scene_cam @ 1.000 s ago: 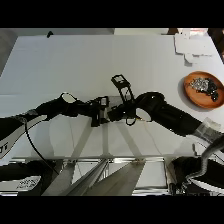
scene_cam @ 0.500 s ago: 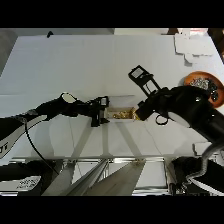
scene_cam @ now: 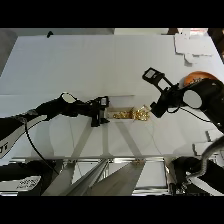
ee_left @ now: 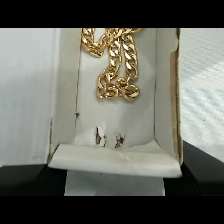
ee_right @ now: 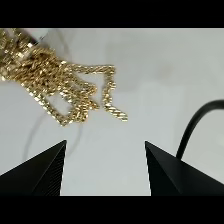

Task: Fold the box and place the chain.

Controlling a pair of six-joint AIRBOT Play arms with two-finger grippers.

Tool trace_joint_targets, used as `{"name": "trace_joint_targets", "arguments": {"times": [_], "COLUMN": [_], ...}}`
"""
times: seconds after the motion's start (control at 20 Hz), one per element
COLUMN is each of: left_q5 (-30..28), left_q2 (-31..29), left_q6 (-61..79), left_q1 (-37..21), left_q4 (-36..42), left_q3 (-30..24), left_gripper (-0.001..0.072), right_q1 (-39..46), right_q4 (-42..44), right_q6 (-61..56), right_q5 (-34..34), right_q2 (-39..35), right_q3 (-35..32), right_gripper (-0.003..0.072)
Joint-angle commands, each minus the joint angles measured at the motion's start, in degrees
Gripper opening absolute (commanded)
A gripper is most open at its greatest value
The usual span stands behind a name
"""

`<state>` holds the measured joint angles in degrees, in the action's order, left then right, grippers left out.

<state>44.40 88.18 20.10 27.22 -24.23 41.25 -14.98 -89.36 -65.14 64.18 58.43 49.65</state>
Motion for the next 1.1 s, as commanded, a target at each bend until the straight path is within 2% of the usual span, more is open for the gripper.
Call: {"name": "trace_joint_targets", "arguments": {"times": [0.0,0.2,0.35,0.55,0.8,0.9,1.05], "left_q5": [0.0,0.0,0.0,0.0,0.0,0.0,0.0], "left_q2": [0.0,0.0,0.0,0.0,0.0,0.0,0.0], "left_q6": [0.0,0.0,0.0,0.0,0.0,0.0,0.0], "left_q1": [0.0,0.0,0.0,0.0,0.0,0.0,0.0], "left_q4": [0.0,0.0,0.0,0.0,0.0,0.0,0.0], "left_q3": [0.0,0.0,0.0,0.0,0.0,0.0,0.0], "left_gripper": [0.0284,0.0284,0.0284,0.0284,0.0284,0.0284,0.0284], "right_q1": [1.8,1.8,1.8,1.8,1.8,1.8,1.8], "right_q4": [7.4,8.4,9.9,16.3,17.6,17.6,17.8], "right_q6": [13.1,22.3,29.5,34.3,35.3,35.3,35.2], "right_q5": [-2.7,-8.1,-8.3,-9.2,-10.3,-11.7,-13.7], "right_q2": [5.6,12.5,16.1,19.3,21.8,21.8,22.6], "right_q3": [-1.4,-1.4,-1.4,-1.4,-1.5,-1.5,-1.5], "right_gripper": [0.0552,0.0584,0.0586,0.0585,0.0575,0.0529,0.0517]}}
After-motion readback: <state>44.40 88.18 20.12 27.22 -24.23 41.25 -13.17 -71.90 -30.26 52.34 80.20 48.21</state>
